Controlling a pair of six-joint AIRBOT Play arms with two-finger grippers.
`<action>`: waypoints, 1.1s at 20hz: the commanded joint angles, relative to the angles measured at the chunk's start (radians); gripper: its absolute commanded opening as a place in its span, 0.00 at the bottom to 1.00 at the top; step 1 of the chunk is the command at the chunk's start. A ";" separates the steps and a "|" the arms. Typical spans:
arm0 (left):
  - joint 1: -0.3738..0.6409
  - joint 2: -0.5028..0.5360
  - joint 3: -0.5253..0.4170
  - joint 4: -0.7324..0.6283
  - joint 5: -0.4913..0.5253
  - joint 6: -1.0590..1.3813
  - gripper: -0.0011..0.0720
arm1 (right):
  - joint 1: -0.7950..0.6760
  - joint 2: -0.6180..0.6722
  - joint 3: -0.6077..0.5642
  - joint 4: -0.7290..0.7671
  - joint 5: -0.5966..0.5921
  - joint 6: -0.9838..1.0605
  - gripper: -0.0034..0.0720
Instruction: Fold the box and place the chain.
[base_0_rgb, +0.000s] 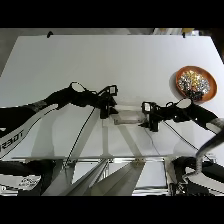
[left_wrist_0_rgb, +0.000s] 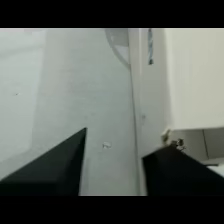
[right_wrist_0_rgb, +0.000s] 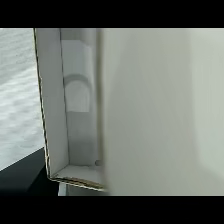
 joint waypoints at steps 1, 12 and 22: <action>0.040 0.061 0.001 0.116 -0.022 -0.156 0.75 | 0.000 0.000 0.000 0.002 -0.001 0.002 0.49; 0.020 0.411 0.001 0.458 -0.226 -0.498 0.02 | 0.000 0.000 0.000 0.001 -0.001 0.002 0.49; -0.243 0.340 0.000 0.422 0.006 -0.590 0.02 | 0.000 0.000 0.000 0.001 -0.001 0.002 0.49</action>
